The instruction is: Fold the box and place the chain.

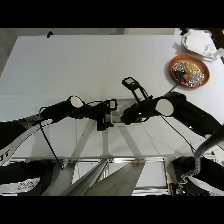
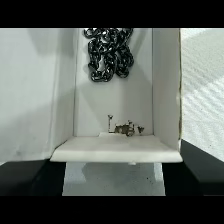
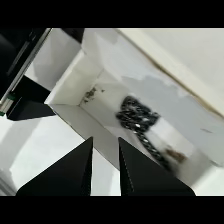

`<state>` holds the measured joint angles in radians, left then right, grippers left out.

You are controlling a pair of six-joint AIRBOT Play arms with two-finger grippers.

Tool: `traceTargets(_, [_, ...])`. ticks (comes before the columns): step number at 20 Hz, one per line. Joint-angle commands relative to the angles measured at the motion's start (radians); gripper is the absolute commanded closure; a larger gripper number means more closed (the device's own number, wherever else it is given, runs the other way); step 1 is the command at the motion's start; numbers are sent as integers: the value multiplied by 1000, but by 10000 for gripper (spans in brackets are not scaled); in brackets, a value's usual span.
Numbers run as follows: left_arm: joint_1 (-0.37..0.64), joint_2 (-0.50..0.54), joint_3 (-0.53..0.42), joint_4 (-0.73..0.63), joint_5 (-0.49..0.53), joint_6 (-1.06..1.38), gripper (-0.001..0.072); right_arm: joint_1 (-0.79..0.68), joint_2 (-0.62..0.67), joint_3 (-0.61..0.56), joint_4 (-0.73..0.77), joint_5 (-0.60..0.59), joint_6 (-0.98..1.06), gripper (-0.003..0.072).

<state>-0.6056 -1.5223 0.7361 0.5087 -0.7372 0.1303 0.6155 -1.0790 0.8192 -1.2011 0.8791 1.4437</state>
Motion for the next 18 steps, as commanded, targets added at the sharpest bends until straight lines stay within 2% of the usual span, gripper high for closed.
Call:
traceTargets(1, [0, 1, 0, 0, 0, 0, 377, -106, 125, 0, -60, 106, 20, 497])
traceTargets(5, [0, 1, 0, 0, 0, 0, 377, -306, 179, 0, -228, 190, 105, 478])
traceTargets(6, [-1, 1, 0, 0, 0, 0, 377, -352, 166, 0, -250, 203, 111, 439])
traceTargets(7, [-1, 1, 0, 0, 0, 0, 377, -396, 143, 0, -271, 219, 126, 340])
traceTargets(8, [0, 1, 0, 0, 0, 0, 377, -431, 113, 0, -288, 230, 127, 323])
traceTargets(11, [-1, 1, 0, 0, 0, 0, 377, -499, -42, 43, -330, 271, 127, 323])
traceTargets(18, [0, 1, 0, 0, 0, 0, 377, -505, -407, 295, -336, 319, 240, 323])
